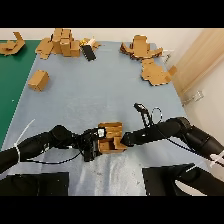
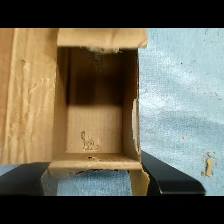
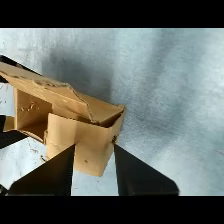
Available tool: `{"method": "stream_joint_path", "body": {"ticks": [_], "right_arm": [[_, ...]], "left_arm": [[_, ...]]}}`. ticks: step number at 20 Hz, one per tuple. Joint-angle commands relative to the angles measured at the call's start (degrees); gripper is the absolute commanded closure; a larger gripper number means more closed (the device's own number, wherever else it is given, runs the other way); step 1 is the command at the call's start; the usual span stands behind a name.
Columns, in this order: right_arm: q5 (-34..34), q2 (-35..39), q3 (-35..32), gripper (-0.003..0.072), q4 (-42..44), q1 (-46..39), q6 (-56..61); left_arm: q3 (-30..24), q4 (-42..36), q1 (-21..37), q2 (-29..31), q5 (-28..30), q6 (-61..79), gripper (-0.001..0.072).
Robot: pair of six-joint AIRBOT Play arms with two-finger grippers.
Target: Fold the box.
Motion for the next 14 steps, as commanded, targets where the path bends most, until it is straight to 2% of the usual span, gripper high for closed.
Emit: {"method": "stream_joint_path", "body": {"ticks": [1, 4, 6, 10, 14], "right_arm": [[-0.66, -3.67, 2.69, 0.0310, -9.84, 6.32, 11.93], [-2.64, -7.04, 5.42, 0.0310, -23.06, 14.73, 26.69], [-4.94, -9.55, 7.76, 0.0310, -28.89, 18.84, 33.38], [-12.11, -16.70, 13.18, 0.0310, -32.94, 22.32, 38.95], [-13.55, -21.88, 18.18, 0.0310, -33.73, 23.71, 42.82]], "left_arm": [[0.04, 0.00, 0.04, 0.00, 0.00, 0.00, 0.0270], [0.04, 0.00, 0.04, 0.00, 0.00, 0.00, 0.0271], [0.04, 0.00, 0.04, 0.00, 0.00, 0.00, 0.0270], [0.04, 0.00, 0.04, 0.02, 0.00, 0.00, 0.0270], [0.04, 0.00, 0.04, 0.02, 0.00, 0.00, 0.0270]]}}
